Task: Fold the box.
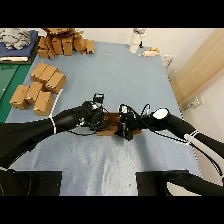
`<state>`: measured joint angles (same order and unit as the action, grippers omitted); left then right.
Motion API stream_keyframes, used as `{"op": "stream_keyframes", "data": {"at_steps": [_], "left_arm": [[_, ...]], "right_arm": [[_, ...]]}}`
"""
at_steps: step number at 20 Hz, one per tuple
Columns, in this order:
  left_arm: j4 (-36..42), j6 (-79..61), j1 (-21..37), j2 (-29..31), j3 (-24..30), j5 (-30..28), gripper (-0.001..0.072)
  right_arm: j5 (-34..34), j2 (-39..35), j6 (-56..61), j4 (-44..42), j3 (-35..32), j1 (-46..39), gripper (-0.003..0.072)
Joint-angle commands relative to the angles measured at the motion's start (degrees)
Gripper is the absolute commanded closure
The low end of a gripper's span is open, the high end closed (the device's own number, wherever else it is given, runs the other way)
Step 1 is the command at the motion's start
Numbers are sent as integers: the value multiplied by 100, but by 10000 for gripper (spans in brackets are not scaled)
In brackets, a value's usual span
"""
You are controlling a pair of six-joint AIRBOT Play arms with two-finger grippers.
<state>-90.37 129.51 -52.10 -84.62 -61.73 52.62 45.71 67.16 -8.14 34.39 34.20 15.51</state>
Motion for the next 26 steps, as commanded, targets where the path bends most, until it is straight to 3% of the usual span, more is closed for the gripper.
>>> {"op": "stream_keyframes", "data": {"at_steps": [1,9,23,26], "left_arm": [[31,-22,4,9,-103,35,692],[31,-50,4,7,-131,-118,692],[33,-52,4,7,-131,-98,692],[31,-59,4,7,-131,-118,692]], "right_arm": [[-122,101,-57,52,0,-2,74],[-138,144,-474,57,0,555,83],[-271,216,-538,573,0,577,95],[-271,216,-540,573,0,577,178]]}}
